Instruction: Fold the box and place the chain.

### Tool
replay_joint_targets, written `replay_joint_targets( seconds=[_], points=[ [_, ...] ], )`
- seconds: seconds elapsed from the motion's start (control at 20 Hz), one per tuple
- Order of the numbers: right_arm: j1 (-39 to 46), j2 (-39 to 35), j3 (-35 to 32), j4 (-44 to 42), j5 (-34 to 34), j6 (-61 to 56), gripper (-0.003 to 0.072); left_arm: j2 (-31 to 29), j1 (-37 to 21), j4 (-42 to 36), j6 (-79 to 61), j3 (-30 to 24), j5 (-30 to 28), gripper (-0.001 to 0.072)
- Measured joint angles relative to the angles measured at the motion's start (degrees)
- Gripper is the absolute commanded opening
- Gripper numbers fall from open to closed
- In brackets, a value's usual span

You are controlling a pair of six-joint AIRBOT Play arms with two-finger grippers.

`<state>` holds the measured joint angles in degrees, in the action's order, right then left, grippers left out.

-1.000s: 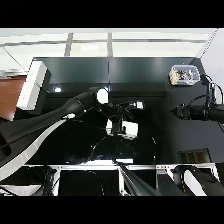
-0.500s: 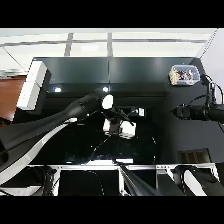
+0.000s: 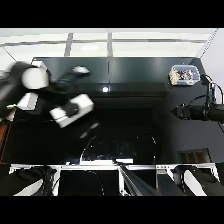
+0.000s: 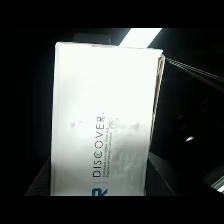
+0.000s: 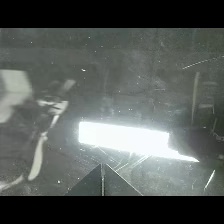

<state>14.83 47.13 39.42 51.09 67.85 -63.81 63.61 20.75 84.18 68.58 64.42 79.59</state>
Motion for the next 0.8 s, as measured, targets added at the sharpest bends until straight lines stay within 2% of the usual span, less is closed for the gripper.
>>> replay_joint_targets(
  seconds=[0.2,0.35,0.5,0.6,0.8],
  points=[
    [0.0,0.0,0.0,0.0,-0.2,0.1,0.0017,-13.6,-22.8,4.0,2.4,-11.9,1.5,0.0399],
    [0.0,0.0,0.0,0.0,-0.8,0.2,0.0017,-18.4,-38.1,4.3,2.8,-17.3,-1.4,0.0399],
    [0.0,0.0,0.0,0.0,-0.9,0.2,0.0017,-17.7,-49.0,5.2,1.9,-18.8,-2.9,0.0399],
    [0.0,0.0,0.0,0.0,-0.9,0.2,0.0017,-15.7,-54.1,5.5,0.6,-19.0,-4.2,0.0399],
    [0.0,0.0,0.0,0.0,-1.1,0.2,0.0017,-11.0,-59.2,2.2,-6.1,-19.2,-7.8,0.0399]
  ],
)
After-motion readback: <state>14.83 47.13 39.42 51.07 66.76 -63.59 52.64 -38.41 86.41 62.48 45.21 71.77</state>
